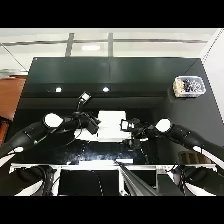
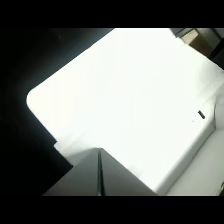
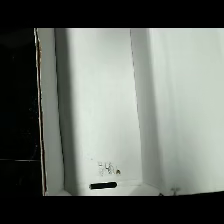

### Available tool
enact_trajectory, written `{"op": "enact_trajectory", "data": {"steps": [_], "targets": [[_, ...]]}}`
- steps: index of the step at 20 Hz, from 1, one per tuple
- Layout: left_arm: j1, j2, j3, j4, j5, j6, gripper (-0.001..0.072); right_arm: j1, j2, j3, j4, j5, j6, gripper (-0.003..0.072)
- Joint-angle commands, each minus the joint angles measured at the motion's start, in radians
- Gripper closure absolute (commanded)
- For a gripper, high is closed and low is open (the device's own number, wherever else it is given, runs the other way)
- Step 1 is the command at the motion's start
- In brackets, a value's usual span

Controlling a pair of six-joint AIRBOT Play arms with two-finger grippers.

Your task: Fold the box and place the chain.

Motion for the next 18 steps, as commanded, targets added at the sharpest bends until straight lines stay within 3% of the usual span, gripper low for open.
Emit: {"op": "enact_trajectory", "data": {"steps": [1, 2, 3, 7, 10, 12, 16, 18], "targets": [[0.103, 0.05, 0.037, 0.117, -0.212, -0.001, 0.0384, 0.0, 0.0, 0.001, 0.0, 0.0, 0.0, 0.0164], [0.146, 0.081, 0.039, 0.144, -0.276, 0.0, 0.0066, 0.0, 0.0, 0.001, 0.0, 0.0, 0.0, 0.0164], [0.187, 0.111, 0.039, 0.174, -0.334, 0.001, 0.0004, 0.0, 0.0, 0.001, 0.001, 0.0, 0.0, 0.0164], [0.291, 0.181, 0.031, 0.406, -0.545, 0.074, 0.0004, 0.0, 0.0, 0.001, 0.0, 0.0, 0.0, 0.0164], [0.261, 0.179, -0.018, 0.412, -0.575, 0.351, 0.0004, 0.0, 0.0, 0.001, 0.0, 0.0, 0.0, 0.0164], [0.205, 0.176, -0.029, 0.399, -0.535, 0.429, 0.001, 0.0, 0.0, 0.001, 0.0, 0.0, 0.0, 0.0164], [0.098, 0.142, -0.035, 0.375, -0.269, 0.5, 0.001, 0.0, 0.0, 0.001, 0.0, 0.0, 0.0, 0.0164], [0.069, 0.089, -0.034, 0.323, -0.249, 0.534, 0.0012, 0.0, 0.0, 0.001, 0.0, 0.0, 0.0, 0.0164]]}}
